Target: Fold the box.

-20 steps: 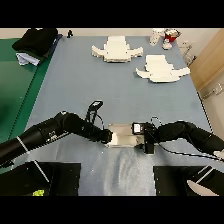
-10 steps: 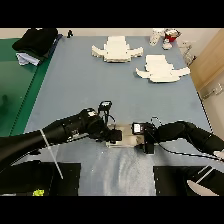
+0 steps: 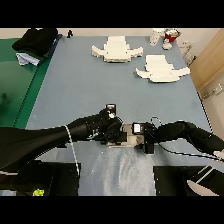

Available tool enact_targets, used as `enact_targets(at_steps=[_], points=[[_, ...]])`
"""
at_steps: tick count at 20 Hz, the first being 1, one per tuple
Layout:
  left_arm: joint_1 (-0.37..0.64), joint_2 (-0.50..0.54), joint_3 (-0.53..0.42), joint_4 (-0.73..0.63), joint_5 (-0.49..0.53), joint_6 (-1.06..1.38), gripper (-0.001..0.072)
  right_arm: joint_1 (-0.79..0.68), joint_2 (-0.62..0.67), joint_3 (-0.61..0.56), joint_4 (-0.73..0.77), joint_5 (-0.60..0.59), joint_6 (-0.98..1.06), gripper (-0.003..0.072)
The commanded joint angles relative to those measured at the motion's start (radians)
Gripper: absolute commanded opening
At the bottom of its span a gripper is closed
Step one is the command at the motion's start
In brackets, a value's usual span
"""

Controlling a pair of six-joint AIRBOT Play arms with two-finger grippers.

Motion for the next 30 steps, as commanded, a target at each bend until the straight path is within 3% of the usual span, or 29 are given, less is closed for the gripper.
enact_targets(at_steps=[1,3,4,6,15,16,18,24,25,26,30], points=[[-0.003,-0.022,0.014,0.018,-0.031,-0.06,0.0382,0.0,0.0,0.001,0.0,0.0,0.0,0.0509],[-0.003,-0.022,0.014,0.025,-0.03,-0.062,0.0223,0.0,0.0,0.001,0.0,0.0,0.0,0.0508],[-0.003,-0.022,0.014,0.029,-0.029,-0.062,0.0213,0.0,0.0,0.001,0.0,0.0,0.0,0.0509],[-0.003,-0.022,0.014,0.029,-0.027,-0.061,0.0014,0.0,0.0,0.001,0.0,0.0,0.0,0.0509],[-0.003,-0.022,0.014,0.029,-0.031,-0.061,0.0017,0.0,0.0,0.001,0.0,0.0,0.0,0.0509],[-0.003,-0.022,0.014,0.029,-0.031,-0.06,0.0027,0.0,0.0,0.001,0.0,0.0,0.0,0.0508],[-0.003,-0.022,0.014,0.029,-0.031,-0.061,0.0497,0.0,0.0,0.001,0.0,0.0,0.0,0.0508],[-0.002,-0.021,0.015,0.051,-0.03,-0.062,0.05,0.0,0.0,0.001,0.0,0.0,0.0,0.0508],[-0.002,-0.021,0.015,0.052,-0.03,-0.062,0.0452,0.0,0.0,0.001,0.0,0.0,0.0,0.0509],[-0.002,-0.019,0.016,0.052,-0.031,-0.061,0.0454,0.0,0.0,0.001,0.0,0.0,0.0,0.0508],[-0.002,0.048,0.047,0.052,-0.083,-0.025,0.0455,0.0,0.0,0.001,0.0,0.0,0.0,0.0509]])
